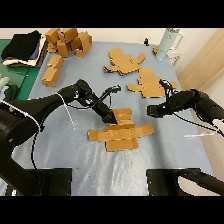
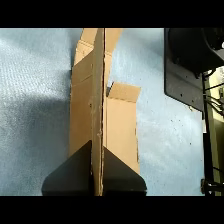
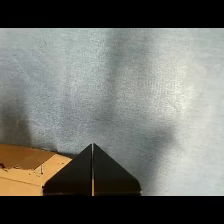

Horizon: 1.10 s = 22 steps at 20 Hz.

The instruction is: Fold the box.

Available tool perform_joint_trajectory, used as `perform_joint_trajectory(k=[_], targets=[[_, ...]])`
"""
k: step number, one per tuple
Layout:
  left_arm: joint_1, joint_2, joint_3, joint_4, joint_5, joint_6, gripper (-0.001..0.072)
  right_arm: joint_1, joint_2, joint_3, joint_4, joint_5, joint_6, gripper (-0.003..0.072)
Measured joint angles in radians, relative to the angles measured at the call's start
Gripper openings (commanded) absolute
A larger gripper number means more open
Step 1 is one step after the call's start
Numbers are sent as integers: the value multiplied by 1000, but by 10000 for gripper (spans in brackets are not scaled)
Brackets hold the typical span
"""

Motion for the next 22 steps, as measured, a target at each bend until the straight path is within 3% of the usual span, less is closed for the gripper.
perform_joint_trajectory(k=[6,11,12,13,14,18,22], targets=[[0,0,0,0,-27,-5,15,113,74,-8,-34,-63,-39,3],[0,0,0,0,-36,-6,15,402,246,-121,-104,-121,40,11],[0,0,0,0,-37,-6,15,476,277,-148,-130,-123,73,108],[0,0,0,0,-37,-6,15,554,305,-175,-160,-126,103,315],[0,0,0,0,-38,-6,15,624,324,-197,-189,-127,126,461],[0,0,0,-1,-39,-6,15,824,333,-249,-359,-98,164,487],[0,0,0,-2,-40,-6,15,895,263,-264,-488,-13,87,487]])
